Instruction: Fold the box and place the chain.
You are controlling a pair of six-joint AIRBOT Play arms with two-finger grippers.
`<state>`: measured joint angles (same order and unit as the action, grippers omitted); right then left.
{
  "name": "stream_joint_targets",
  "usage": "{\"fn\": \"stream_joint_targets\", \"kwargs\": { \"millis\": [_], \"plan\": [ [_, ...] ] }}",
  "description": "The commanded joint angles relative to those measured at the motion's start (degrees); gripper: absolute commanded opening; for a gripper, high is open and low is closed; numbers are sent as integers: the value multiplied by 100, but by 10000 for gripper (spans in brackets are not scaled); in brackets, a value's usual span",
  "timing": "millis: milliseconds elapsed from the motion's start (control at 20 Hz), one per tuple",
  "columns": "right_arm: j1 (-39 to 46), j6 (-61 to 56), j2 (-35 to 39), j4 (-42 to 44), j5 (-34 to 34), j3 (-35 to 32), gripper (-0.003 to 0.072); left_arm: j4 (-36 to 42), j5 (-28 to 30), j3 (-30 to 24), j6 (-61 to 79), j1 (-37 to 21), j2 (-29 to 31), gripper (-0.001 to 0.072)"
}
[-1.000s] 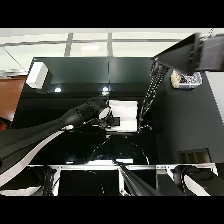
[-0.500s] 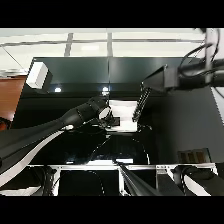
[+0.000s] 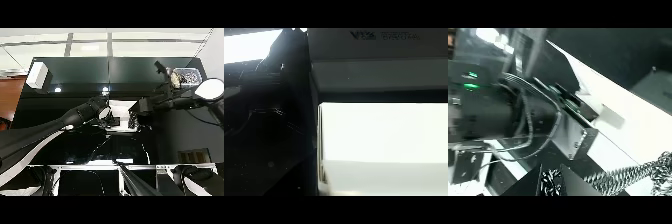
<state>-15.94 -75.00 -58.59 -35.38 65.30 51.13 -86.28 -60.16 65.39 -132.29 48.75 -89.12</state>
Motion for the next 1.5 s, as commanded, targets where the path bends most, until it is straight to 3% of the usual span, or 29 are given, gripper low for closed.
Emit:
{"fn": "stream_joint_targets", "kwargs": {
  "millis": [0, 100, 150, 200, 300, 400, 450, 550, 650, 850, 900, 1100, 1450],
  "plan": [
    [-157, -162, -101, -472, -286, -236, 13, -2, -9, 2, 2, 2, 4, 31],
    [-155, -238, -98, -577, -297, -236, 31, 0, -13, 2, 2, 2, 4, 31],
    [-151, -243, -98, -551, -273, -234, 225, -2, -13, 2, 2, 2, 4, 31],
    [-94, -243, -94, -546, -144, -221, 365, -2, -9, 2, 2, 2, 4, 31],
    [299, -111, 22, -568, 514, -168, 390, -2, -11, 2, 2, 2, 4, 31],
    [901, 258, 444, -1283, 909, -238, 390, 0, -15, 2, 2, 2, 4, 32],
    [1180, 310, 774, -1851, 708, -503, 390, 0, -15, 2, 2, 2, 4, 31],
    [1502, 918, 1322, -2179, -219, -1408, 393, 0, -13, 2, 2, 2, 4, 31],
    [1478, 2055, 1388, -1733, -1023, -2260, 720, 0, -11, 2, 2, 2, 4, 31],
    [680, 5370, 1283, -1419, -2229, -3010, 720, 0, -11, 2, 2, 2, 4, 31],
    [463, 6500, 1220, -1355, -2229, -2994, 720, 0, -13, 2, 2, 2, 4, 31],
    [380, 8432, 260, 33, -2441, -2776, 720, -2, -11, 2, 2, 2, 4, 31],
    [374, 8856, -872, 151, -2424, -2208, 720, 0, -7, 2, 2, 2, 4, 31]
  ]
}}
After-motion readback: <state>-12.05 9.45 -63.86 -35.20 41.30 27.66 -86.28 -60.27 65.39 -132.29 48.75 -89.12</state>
